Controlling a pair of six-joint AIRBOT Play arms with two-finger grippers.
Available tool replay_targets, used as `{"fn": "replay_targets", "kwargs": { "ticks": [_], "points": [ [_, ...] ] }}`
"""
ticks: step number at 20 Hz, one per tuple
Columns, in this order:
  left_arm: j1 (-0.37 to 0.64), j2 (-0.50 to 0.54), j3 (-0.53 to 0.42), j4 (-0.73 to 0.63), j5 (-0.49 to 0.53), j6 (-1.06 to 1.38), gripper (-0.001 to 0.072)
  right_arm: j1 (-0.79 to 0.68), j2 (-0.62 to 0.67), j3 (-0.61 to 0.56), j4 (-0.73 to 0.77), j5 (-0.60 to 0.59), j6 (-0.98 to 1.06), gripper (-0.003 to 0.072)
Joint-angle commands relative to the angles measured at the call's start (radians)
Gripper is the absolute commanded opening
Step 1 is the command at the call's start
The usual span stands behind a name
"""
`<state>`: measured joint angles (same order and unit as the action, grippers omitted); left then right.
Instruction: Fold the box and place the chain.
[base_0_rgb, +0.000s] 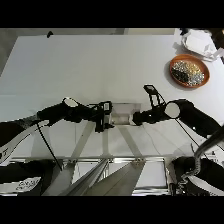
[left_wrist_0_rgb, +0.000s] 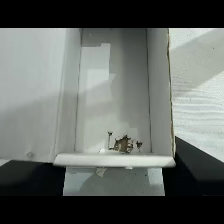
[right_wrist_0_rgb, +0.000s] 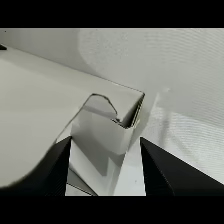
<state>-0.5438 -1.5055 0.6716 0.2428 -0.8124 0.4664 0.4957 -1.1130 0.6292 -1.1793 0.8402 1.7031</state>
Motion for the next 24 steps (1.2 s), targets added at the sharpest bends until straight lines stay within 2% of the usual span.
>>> {"fn": "replay_targets", "kwargs": {
  "ticks": [1,5,7,11,13,18,24],
  "points": [
    [0.000,0.000,0.000,0.000,0.000,0.000,0.0325,0.040,-0.026,0.041,-0.098,0.016,0.107,0.0437],
    [0.000,0.000,0.000,0.000,0.000,0.000,0.0325,0.101,-0.162,0.167,-0.185,0.110,0.200,0.0429],
    [0.000,0.000,0.000,0.000,0.000,0.000,0.0325,0.129,-0.195,0.197,-0.211,0.121,0.253,0.0426],
    [0.000,0.000,0.000,0.000,0.000,0.000,0.0325,0.151,-0.196,0.198,-0.310,0.175,0.351,0.0388],
    [0.000,0.000,0.000,0.000,0.000,0.000,0.0325,0.151,-0.198,0.198,-0.345,0.196,0.388,0.0331],
    [0.000,0.000,0.000,0.000,0.000,0.000,0.0325,0.164,-0.229,0.198,-0.365,0.191,0.487,0.0329],
    [0.000,0.000,0.000,0.000,0.000,0.000,0.0325,0.166,-0.242,0.198,-0.353,0.166,0.500,0.0236]
  ]
}}
